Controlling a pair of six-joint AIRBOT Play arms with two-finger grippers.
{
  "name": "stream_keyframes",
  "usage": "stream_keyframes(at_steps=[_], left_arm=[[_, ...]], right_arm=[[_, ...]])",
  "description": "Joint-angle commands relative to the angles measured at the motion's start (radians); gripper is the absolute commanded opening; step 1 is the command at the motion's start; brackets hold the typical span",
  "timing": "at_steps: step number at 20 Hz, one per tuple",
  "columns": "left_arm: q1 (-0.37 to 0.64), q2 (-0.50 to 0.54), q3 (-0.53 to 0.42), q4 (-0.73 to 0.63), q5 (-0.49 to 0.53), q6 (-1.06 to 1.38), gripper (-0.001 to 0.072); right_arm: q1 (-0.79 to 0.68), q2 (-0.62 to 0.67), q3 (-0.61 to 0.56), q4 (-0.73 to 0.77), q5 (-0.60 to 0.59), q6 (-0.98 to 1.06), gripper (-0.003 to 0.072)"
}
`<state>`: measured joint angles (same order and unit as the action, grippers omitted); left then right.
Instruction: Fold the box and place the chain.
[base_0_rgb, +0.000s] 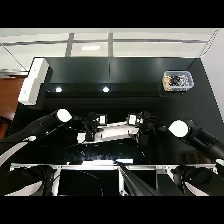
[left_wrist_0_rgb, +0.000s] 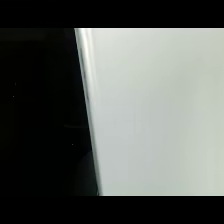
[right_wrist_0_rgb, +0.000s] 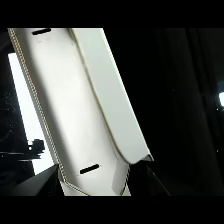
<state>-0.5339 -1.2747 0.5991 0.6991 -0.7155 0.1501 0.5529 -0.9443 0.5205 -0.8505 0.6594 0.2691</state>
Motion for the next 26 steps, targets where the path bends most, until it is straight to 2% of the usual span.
stream_keyframes(at_steps=[1,4,8,10,12,14,16,18,22,26], left_arm=[[0.000,-0.001,0.001,0.000,0.001,0.000,0.0030],[0.000,-0.001,0.001,0.000,0.001,0.000,0.0030],[0.000,-0.001,0.001,0.000,0.001,0.000,0.0030],[0.000,-0.001,0.001,0.000,0.001,0.000,0.0030],[0.000,-0.001,0.001,0.000,0.001,0.000,0.0031],[0.000,-0.001,0.001,0.000,0.001,0.000,0.0030],[0.000,-0.001,0.001,0.000,0.002,0.000,0.0030],[0.000,-0.001,0.001,0.000,0.002,0.000,0.0030],[0.000,-0.001,0.001,0.000,0.001,0.000,0.0030],[0.000,-0.001,0.001,0.000,0.001,0.000,0.0030]], right_arm=[[-0.008,-0.003,0.001,0.053,0.010,-0.049,0.0635],[-0.009,-0.038,0.001,0.158,0.022,-0.151,0.0634],[-0.009,-0.111,0.001,0.232,0.117,-0.342,0.0634],[-0.026,-0.117,0.001,0.212,0.094,-0.340,0.0634],[-0.107,-0.114,0.001,0.203,0.084,-0.331,0.0634],[-0.200,-0.098,0.002,0.110,0.151,-0.277,0.0634],[-0.266,-0.090,-0.003,0.006,0.297,-0.214,0.0633],[-0.244,-0.090,-0.029,0.004,0.352,-0.166,0.0633],[-0.082,-0.090,-0.067,0.032,0.305,-0.126,0.0633],[0.071,-0.090,-0.067,0.130,0.119,-0.119,0.0633]])
